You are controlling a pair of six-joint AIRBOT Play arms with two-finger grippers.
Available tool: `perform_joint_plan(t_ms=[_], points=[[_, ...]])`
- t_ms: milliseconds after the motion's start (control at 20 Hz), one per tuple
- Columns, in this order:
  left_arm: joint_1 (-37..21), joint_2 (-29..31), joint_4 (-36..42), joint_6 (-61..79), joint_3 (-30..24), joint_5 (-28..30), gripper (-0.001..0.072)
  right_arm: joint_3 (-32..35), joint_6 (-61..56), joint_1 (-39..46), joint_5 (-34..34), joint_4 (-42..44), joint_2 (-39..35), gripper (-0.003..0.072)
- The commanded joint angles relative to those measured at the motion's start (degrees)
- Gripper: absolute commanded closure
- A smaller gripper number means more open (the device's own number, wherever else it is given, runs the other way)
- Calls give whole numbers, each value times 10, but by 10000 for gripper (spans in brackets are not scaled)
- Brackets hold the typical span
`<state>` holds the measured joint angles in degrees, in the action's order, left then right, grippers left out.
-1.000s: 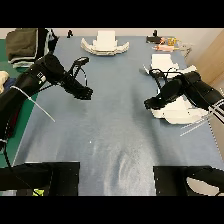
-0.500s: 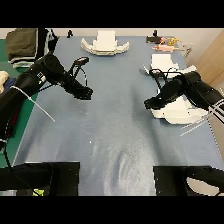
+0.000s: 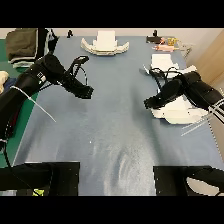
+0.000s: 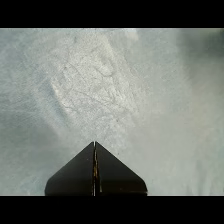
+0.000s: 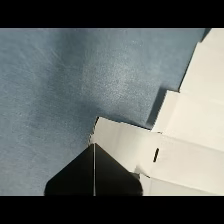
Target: Fold the box.
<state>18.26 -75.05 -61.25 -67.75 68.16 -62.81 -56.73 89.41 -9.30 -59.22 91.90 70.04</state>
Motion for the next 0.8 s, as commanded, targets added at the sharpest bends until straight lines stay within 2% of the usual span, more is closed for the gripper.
perform_joint_plan(t_ms=[0, 200, 350, 400, 450, 500, 650, 750], points=[[0, 0, 0, 0, 0, 9, 695, 0, 0, 0, 16, -1, 0, 685], [0, 0, 0, 0, 0, 17, 695, 0, -1, 0, 22, 17, 0, 685], [0, 0, 0, 0, 0, 28, 696, -20, -45, 1, 16, 39, 0, 684], [0, 0, 0, 0, 0, 28, 696, -46, -58, 4, -12, 18, 0, 576], [0, 0, 1, 0, 0, 26, 695, -80, -71, 10, -54, -15, 0, 383], [0, 0, 5, 0, 0, 26, 695, -114, -76, 19, -97, -54, 0, 309], [0, 0, 21, 0, 0, 27, 694, -205, -73, 80, -214, -178, 0, 260], [0, 0, 30, 0, 0, 26, 693, -227, -70, 157, -236, -215, 0, 260]])
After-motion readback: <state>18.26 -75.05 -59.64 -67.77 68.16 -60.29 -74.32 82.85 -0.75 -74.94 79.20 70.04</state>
